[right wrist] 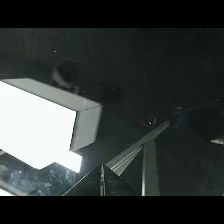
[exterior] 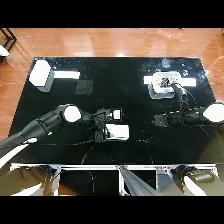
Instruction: Fold the box and place the chain.
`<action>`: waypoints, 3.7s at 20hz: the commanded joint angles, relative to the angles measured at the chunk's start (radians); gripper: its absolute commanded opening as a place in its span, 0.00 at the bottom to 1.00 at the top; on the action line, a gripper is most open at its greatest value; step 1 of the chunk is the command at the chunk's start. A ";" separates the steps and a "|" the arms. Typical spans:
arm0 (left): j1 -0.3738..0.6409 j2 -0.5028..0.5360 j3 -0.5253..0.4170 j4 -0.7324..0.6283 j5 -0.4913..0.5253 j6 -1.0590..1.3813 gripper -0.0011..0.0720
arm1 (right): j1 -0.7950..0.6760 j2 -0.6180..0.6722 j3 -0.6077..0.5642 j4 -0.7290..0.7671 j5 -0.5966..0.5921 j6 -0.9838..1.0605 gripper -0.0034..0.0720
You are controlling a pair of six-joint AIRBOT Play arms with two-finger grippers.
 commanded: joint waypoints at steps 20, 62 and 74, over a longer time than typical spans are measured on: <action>0.026 -0.034 0.001 -0.013 -0.051 0.057 0.89 | 0.000 0.000 0.000 -0.003 -0.027 0.000 0.07; 0.025 -0.035 0.011 -0.013 -0.054 0.027 0.89 | 0.000 0.000 0.000 -0.003 -0.030 0.000 0.07; 0.024 -0.035 0.011 0.011 -0.068 0.000 0.89 | 0.000 0.000 0.000 -0.003 -0.030 0.000 0.07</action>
